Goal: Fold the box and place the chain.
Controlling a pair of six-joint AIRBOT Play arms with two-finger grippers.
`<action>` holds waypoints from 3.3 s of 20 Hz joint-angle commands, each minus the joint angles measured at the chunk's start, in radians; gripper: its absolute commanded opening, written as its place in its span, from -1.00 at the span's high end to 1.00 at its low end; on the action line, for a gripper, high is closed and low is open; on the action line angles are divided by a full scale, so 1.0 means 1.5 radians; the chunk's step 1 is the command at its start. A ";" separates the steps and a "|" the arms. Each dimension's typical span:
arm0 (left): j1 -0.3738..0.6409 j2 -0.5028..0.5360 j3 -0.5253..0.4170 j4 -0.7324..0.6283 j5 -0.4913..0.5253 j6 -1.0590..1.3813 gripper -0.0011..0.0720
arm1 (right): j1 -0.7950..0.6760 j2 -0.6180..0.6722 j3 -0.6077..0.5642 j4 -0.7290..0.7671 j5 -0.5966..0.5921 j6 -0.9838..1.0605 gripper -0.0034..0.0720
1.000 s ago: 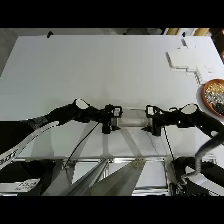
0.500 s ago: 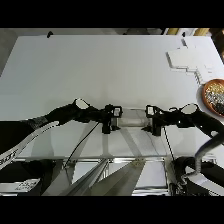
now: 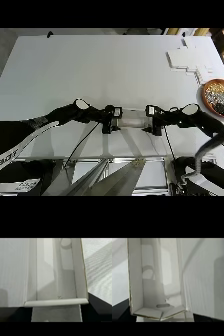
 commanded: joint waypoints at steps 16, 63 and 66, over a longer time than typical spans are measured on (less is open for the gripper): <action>0.000 0.000 0.000 0.000 0.001 0.000 0.12 | 0.000 0.346 0.001 -0.238 0.139 0.340 -0.78; 0.000 0.000 0.000 0.000 0.001 0.000 0.12 | -0.002 0.179 -0.007 -0.170 0.052 0.054 0.43; 0.000 0.000 0.000 0.000 0.000 0.000 0.12 | -0.002 0.178 -0.011 -0.169 0.043 0.054 0.43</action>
